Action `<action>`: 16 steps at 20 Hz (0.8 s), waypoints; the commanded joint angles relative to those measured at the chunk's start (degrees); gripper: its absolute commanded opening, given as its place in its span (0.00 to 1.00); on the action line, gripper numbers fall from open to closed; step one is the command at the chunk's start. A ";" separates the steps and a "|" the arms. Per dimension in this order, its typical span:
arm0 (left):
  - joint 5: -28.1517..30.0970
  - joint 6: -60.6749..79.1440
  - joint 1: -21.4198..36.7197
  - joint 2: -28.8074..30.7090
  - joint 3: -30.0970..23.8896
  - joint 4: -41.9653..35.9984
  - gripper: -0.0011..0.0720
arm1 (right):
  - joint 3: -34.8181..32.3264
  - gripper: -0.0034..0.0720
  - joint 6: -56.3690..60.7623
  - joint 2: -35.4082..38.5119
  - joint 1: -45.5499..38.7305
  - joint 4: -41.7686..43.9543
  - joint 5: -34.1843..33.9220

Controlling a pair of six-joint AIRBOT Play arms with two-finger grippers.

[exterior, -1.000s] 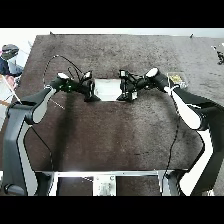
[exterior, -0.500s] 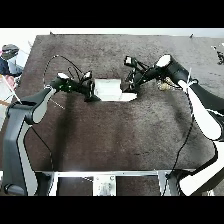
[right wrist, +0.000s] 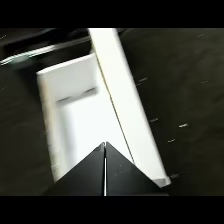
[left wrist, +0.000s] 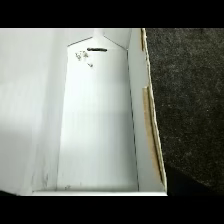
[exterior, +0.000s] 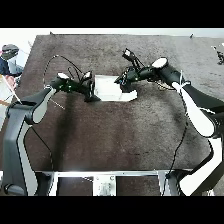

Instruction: Fold the box and place the chain.

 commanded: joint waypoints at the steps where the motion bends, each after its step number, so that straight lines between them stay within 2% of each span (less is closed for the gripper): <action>1: 0.04 0.02 -0.02 -0.04 0.00 0.00 0.64 | 0.02 0.06 -0.96 -1.64 0.33 1.97 -9.90; 4: 0.07 0.00 -0.02 -0.04 0.00 0.00 0.64 | 0.02 0.06 -0.98 -3.39 0.33 1.97 -12.41; 9: 0.20 0.00 -0.02 -0.04 0.00 0.00 0.64 | 0.02 0.06 -0.98 -6.43 0.35 1.92 -12.35; 16: 0.20 0.00 -0.02 -0.04 0.00 0.00 0.64 | 0.02 0.06 -0.98 -6.71 0.35 0.68 -12.37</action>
